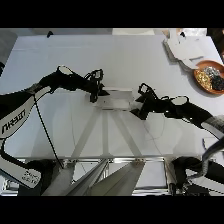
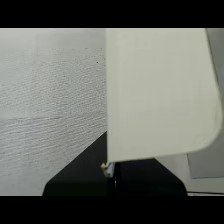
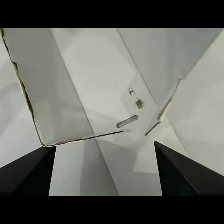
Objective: Fold the box and place the chain.
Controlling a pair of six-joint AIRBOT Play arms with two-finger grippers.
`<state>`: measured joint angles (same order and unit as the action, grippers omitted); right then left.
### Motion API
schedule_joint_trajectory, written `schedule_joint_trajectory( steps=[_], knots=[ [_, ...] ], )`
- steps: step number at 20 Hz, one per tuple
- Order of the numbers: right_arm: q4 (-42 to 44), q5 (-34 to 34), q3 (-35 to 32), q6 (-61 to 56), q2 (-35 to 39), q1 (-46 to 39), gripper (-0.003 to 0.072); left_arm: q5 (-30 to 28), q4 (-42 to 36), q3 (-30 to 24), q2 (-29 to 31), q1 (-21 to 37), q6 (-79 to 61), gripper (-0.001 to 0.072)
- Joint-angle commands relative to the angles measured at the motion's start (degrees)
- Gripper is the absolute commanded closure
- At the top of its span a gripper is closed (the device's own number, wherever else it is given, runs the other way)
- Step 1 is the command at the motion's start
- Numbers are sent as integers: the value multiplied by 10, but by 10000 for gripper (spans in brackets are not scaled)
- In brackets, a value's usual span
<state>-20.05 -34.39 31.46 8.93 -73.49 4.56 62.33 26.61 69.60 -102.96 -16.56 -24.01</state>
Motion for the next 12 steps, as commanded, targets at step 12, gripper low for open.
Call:
schedule_joint_trajectory(
  steps=[12],
  knots=[
    [-27, -39, 28, 57, -10, -18, -9, 0, 0, 0, 0, 0, 0, 696]
  ],
)
